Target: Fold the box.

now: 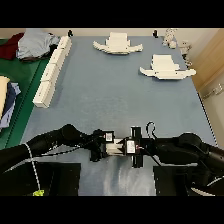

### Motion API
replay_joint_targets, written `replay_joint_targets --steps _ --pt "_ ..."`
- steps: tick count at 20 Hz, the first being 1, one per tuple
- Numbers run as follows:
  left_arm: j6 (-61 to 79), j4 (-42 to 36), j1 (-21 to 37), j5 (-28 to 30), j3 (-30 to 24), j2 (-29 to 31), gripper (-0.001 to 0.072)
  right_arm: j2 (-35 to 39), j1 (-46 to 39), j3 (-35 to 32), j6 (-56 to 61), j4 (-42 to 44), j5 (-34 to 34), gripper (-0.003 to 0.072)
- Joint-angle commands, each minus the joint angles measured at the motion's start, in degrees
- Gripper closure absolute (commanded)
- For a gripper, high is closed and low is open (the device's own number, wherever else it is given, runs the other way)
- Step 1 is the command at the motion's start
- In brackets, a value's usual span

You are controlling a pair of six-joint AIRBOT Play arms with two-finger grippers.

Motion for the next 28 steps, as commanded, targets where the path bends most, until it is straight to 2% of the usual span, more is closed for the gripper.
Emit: replay_joint_targets --steps 1,4,6,15,22,28 --pt "0.0 0.0 0.0 0.0 0.0 0.0 0.0197 0.9 -0.6 -1.1 13.7 1.4 3.7 0.0682" --pt "0.0 0.0 0.0 0.0 0.0 0.0 0.0196 0.2 -0.4 -6.5 16.6 7.9 13.0 0.0682" --pt "0.0 0.0 0.0 0.0 0.0 0.0 0.0197 0.2 0.6 -9.1 18.2 9.1 14.9 0.0682" --pt "0.0 0.0 0.0 0.0 0.0 0.0 0.0197 0.2 5.2 -14.1 22.6 9.0 18.0 0.0682" --pt "0.0 0.0 0.0 0.0 0.0 0.0 0.0196 -3.0 5.3 -14.6 23.1 9.1 18.2 0.0682" --pt "0.0 0.0 0.0 0.0 0.0 0.0 0.0197 0.4 5.3 -14.4 23.1 8.7 18.7 0.0682"
